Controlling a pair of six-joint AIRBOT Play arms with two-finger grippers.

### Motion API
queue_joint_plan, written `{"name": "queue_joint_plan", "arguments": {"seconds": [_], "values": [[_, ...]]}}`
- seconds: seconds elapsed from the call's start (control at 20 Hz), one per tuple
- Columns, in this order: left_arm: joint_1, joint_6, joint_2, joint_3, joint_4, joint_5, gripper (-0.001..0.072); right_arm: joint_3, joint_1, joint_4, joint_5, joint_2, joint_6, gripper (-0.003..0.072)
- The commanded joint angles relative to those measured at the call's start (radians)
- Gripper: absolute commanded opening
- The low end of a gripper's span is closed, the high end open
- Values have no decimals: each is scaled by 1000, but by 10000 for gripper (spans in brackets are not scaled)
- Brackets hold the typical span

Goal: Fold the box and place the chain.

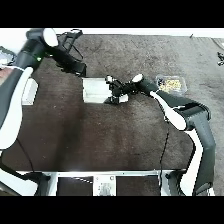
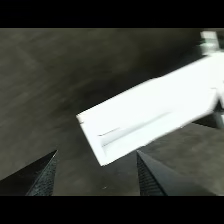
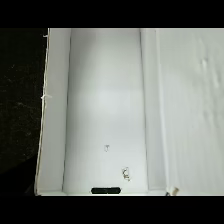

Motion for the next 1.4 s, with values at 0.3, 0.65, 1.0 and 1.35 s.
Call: {"name": "queue_joint_plan", "arguments": {"seconds": [0.3,0.65,1.0,1.35], "values": [[242,498,-6,-119,-414,120,536,0,-1,0,0,0,0,471],[242,784,-26,-120,-484,314,534,0,-1,0,0,0,0,470],[253,1242,-164,-120,-526,24,534,0,-1,0,0,0,0,470],[253,1494,-281,-120,-523,-60,720,0,-1,0,0,0,0,471]]}}
